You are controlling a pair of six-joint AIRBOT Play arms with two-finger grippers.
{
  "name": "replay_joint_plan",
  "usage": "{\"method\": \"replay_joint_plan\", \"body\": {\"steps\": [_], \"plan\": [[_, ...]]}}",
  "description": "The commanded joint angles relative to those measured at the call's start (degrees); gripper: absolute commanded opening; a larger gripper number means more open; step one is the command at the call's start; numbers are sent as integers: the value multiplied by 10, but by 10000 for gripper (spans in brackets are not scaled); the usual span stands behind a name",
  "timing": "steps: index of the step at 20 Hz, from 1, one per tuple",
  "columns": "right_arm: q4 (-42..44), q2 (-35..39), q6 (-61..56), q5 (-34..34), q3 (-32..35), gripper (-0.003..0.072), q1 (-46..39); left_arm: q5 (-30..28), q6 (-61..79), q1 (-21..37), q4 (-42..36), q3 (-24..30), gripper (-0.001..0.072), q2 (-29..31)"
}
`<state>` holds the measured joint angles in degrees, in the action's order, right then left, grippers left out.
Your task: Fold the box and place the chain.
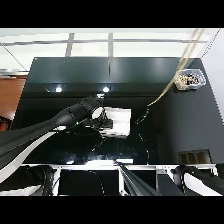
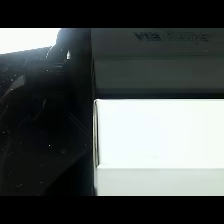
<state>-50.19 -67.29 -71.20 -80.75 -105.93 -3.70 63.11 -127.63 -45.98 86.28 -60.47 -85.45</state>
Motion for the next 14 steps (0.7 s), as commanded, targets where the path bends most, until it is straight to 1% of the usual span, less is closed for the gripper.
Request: {"method": "replay_joint_plan", "body": {"steps": [1, 4, 8, 10, 14], "plan": [[84, 7, 32, -67, 102, 17, 66, -1, 0, 0, 0, 0, 34, 0], [115, 7, 38, -64, 185, 17, 106, -1, 0, 0, 0, 0, 34, 0], [150, 7, 42, -62, 278, 17, 127, -1, 0, 0, 0, 0, 34, 0], [163, 7, 47, -63, 315, 17, 129, -1, 0, 0, 0, 0, 34, 0], [132, 20, 47, -78, 351, 16, 123, 0, 0, 0, 0, 0, 34, 0]]}}
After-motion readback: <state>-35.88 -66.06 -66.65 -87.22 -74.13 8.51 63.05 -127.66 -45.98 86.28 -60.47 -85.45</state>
